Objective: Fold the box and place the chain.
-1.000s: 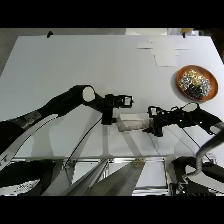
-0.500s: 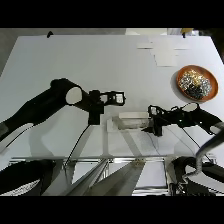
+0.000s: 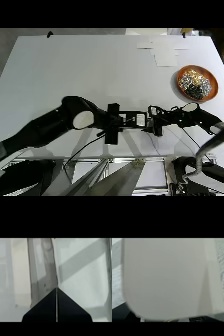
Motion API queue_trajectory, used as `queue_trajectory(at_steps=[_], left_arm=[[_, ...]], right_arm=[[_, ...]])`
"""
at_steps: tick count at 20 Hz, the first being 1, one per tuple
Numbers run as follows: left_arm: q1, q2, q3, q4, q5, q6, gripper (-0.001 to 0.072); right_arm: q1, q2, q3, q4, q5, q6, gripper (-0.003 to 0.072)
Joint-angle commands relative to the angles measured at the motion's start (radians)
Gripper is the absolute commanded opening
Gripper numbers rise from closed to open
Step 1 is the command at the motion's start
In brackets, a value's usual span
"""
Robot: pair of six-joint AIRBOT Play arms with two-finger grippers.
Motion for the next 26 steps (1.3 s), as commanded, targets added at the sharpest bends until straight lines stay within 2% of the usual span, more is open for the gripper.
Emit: queue_trajectory(at_steps=[1, 4, 6, 9, 14, 17, 19, 21, 23, 26], left_arm=[[-0.047, -0.08, 0.001, -0.007, 0.229, -0.153, 0.0002], [-0.005, -0.157, 0.001, 0.042, 0.449, -0.363, 0.0002], [0.031, -0.201, 0.001, 0.042, 0.545, -0.475, 0.0002], [0.071, -0.265, 0.001, 0.04, 0.581, -0.557, 0.0002], [0.076, -0.324, 0.001, 0.036, 0.49, -0.57, 0.0006], [0.077, -0.287, 0.001, 0.039, 0.48, -0.567, 0.0006], [0.077, -0.226, 0.001, 0.072, 0.466, -0.566, 0.0003], [0.076, -0.158, 0.001, 0.129, 0.365, -0.567, 0.0003], [0.076, -0.111, 0.001, 0.168, 0.206, -0.567, 0.0003], [0.075, -0.112, 0.001, 0.177, 0.048, -0.566, 0.0003]], right_arm=[[0.0, 0.0, 0.0, 0.0, 0.001, 0.0, 0.0339], [0.0, 0.0, 0.0, 0.0, 0.001, 0.0, 0.0339], [0.0, 0.0, 0.0, 0.0, 0.001, 0.0, 0.0339], [0.0, 0.0, 0.0, 0.0, 0.001, 0.0, 0.0339], [0.0, 0.0, 0.0, 0.0, 0.001, 0.0, 0.0339], [0.0, 0.0, 0.0, 0.0, 0.001, 0.0, 0.0339], [0.0, 0.0, 0.0, 0.0, 0.001, 0.0, 0.0339], [0.0, 0.0, 0.0, 0.0, 0.001, 0.0, 0.0339], [0.0, 0.0, 0.0, 0.0, 0.001, 0.0, 0.0339], [0.0, 0.0, 0.0, 0.0, 0.001, 0.0, 0.0339]])
